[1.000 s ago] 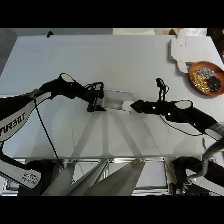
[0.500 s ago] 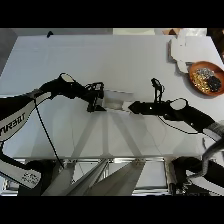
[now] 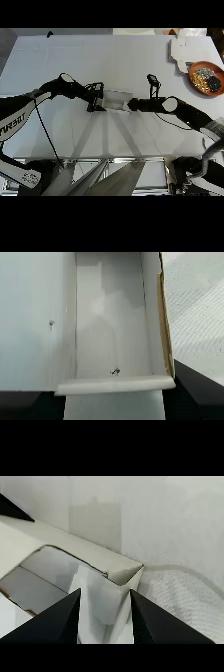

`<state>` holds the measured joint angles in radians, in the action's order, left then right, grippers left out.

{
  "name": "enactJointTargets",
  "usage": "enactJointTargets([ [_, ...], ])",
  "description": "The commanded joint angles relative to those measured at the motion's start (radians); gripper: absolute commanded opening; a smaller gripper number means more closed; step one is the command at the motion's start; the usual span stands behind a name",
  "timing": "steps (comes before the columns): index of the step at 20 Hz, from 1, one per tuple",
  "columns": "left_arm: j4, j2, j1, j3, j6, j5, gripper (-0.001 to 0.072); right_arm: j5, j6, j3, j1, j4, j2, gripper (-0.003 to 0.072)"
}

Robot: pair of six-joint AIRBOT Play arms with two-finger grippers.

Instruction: Fold the box and place the chain.

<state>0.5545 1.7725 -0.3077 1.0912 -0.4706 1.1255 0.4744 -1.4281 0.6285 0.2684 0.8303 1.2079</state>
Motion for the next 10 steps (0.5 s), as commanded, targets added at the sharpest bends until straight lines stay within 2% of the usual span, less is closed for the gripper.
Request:
enactJointTargets([
  [1,0.000,0.000,0.001,0.000,0.000,0.000,0.0335,0.070,-0.197,0.049,0.017,0.139,0.000,0.0314],
  [4,0.000,0.000,0.001,0.000,0.000,0.000,0.0335,0.081,-0.200,0.069,0.054,0.142,0.000,0.0312],
  [5,0.000,0.000,0.000,0.000,0.000,0.000,0.0335,0.081,-0.200,0.069,0.062,0.156,0.000,0.0290],
  [6,0.000,0.000,0.000,0.000,0.000,0.000,0.0335,0.093,-0.227,0.069,0.069,0.220,0.002,0.0285],
  [8,0.000,0.000,0.001,0.000,0.000,0.000,0.0335,0.149,-0.425,0.069,0.079,0.421,0.004,0.0287],
  [10,0.000,0.000,0.000,0.000,0.000,0.000,0.0335,0.194,-0.548,0.069,0.082,0.544,0.004,0.0297],
])
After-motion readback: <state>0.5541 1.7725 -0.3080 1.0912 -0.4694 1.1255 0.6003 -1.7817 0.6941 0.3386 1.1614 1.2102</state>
